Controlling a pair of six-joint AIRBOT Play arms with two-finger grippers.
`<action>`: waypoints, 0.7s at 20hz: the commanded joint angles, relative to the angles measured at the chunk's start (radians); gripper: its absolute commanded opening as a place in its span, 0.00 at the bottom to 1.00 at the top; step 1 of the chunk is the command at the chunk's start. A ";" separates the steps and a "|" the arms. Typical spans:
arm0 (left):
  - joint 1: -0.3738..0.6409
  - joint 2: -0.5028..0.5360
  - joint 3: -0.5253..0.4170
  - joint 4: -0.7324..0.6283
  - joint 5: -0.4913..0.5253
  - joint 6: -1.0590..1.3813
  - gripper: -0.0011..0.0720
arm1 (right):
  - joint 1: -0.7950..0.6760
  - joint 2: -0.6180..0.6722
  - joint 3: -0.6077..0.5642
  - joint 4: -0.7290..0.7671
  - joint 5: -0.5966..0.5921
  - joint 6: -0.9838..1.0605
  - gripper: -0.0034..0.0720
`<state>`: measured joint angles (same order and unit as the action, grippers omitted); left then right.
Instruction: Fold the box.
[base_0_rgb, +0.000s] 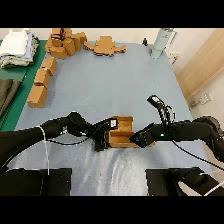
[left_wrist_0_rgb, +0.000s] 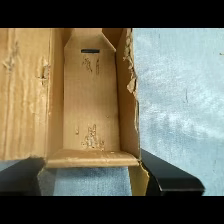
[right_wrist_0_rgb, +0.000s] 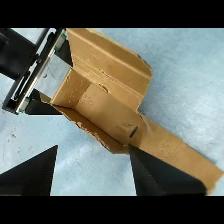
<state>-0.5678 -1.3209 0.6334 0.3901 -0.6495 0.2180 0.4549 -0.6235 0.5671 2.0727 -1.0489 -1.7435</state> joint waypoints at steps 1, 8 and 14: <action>0.000 0.000 0.001 0.000 -0.004 0.001 0.83 | 0.001 -0.001 0.001 0.000 0.005 0.001 0.99; 0.000 0.000 0.001 0.000 0.024 -0.002 0.76 | 0.001 -0.001 0.001 0.000 0.005 0.000 0.99; 0.000 0.000 0.001 0.008 0.010 -0.001 0.43 | 0.001 -0.001 0.001 -0.001 0.005 -0.001 0.99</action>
<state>-0.5678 -1.3209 0.6334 0.3943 -0.6346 0.2169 0.4549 -0.6239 0.5671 2.0724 -1.0439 -1.7435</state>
